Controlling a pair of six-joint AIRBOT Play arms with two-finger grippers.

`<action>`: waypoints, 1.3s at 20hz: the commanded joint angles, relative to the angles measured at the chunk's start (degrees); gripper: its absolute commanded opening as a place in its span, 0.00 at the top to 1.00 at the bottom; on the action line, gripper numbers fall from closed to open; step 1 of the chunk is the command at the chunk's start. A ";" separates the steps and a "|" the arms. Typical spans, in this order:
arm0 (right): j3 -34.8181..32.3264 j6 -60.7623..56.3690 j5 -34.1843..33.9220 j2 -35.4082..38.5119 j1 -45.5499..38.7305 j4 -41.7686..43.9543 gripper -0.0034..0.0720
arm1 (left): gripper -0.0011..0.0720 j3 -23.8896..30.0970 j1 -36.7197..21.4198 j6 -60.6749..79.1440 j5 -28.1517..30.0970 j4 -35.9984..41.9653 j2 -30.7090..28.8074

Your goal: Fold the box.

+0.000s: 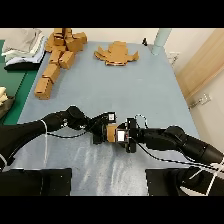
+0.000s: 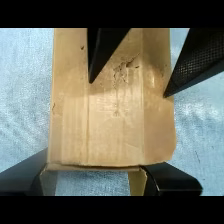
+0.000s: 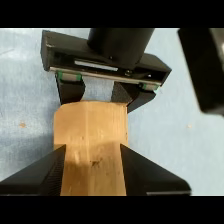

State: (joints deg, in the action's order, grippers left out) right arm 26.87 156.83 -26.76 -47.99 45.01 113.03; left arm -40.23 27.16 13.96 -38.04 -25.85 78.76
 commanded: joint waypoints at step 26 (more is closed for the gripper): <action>0.66 2.05 5.70 -4.37 1.92 -7.93 0.27 | 0.27 -0.02 0.00 0.02 0.00 -0.02 0.00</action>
State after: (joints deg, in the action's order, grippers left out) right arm 27.51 158.89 -22.52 -52.25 46.92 106.06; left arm -40.23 27.16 13.93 -38.02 -25.85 78.76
